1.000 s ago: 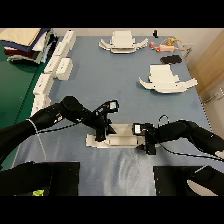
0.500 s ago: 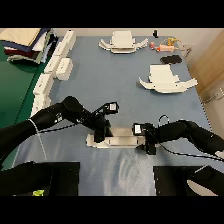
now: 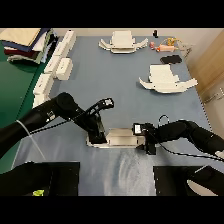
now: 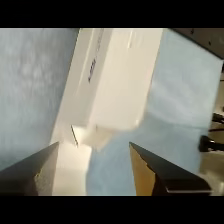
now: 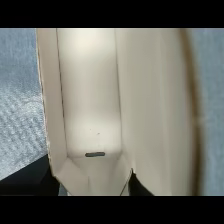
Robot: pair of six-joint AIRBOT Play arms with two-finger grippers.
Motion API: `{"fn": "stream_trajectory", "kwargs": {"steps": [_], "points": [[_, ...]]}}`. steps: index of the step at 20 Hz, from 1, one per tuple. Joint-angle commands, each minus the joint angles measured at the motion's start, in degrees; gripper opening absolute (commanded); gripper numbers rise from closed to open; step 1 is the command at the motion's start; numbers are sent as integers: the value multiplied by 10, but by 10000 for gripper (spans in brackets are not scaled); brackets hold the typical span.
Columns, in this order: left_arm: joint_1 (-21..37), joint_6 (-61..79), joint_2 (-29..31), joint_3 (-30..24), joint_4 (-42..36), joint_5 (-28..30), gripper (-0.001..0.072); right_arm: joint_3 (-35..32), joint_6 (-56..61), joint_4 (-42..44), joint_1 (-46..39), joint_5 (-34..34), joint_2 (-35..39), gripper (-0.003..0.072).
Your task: Fold the box.
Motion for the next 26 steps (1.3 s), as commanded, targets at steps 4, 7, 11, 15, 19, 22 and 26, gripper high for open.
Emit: {"fn": "stream_trajectory", "kwargs": {"steps": [4,7,11,15,19,22,26], "points": [[13,-273,60,7,20,-109,14,0,0,0,0,0,0,508],[-41,-304,33,7,-87,-21,15,0,0,0,0,0,0,508],[-52,-304,-32,17,-202,112,15,0,0,0,0,0,0,508],[-46,-323,-74,30,-203,201,14,0,0,0,0,0,0,508],[-46,-387,-117,30,-156,218,14,0,0,0,0,0,0,508],[-47,-399,-148,30,-156,213,14,0,0,0,0,0,0,508],[-47,-408,-170,30,-156,190,15,0,0,0,0,0,0,508]]}}
